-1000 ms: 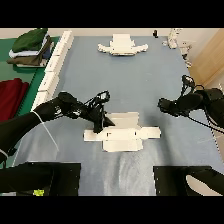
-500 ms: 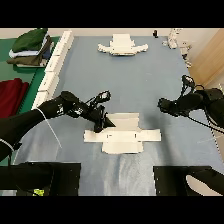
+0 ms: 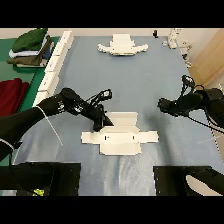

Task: Fold the box.

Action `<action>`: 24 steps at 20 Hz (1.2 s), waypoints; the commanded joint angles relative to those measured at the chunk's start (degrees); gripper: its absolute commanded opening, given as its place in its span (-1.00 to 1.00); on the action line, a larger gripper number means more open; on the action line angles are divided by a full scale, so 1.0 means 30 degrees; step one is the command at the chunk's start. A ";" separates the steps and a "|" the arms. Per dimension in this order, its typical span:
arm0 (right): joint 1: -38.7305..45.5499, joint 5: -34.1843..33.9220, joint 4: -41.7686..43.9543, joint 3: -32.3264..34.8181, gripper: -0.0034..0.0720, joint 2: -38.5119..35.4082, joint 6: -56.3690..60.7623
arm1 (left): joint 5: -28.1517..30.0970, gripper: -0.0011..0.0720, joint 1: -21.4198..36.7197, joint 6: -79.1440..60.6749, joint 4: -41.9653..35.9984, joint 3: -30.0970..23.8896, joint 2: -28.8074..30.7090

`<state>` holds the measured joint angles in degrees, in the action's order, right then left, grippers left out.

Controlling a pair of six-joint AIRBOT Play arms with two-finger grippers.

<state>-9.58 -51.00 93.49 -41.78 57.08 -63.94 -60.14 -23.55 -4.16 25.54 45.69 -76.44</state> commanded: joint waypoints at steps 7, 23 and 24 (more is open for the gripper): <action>-0.0015 -0.0015 0.0015 -0.0007 -0.17 0.0015 0.0000 | 0.0044 -0.93 -0.0605 0.0051 0.0138 -0.0350 -0.0007; -0.0015 -0.0022 0.0146 -0.0007 -0.17 0.0015 0.0000 | 0.1698 -0.95 -0.0612 -0.1406 -0.1290 -0.1479 0.1377; -0.0015 -0.0015 0.0146 -0.0007 -0.17 0.0015 0.0000 | 0.2106 -0.95 -0.0707 -0.1464 -0.1297 -0.1734 0.1581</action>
<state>-9.58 -51.09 93.91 -41.78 57.08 -63.94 -56.84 -25.43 -7.75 22.22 41.98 -73.30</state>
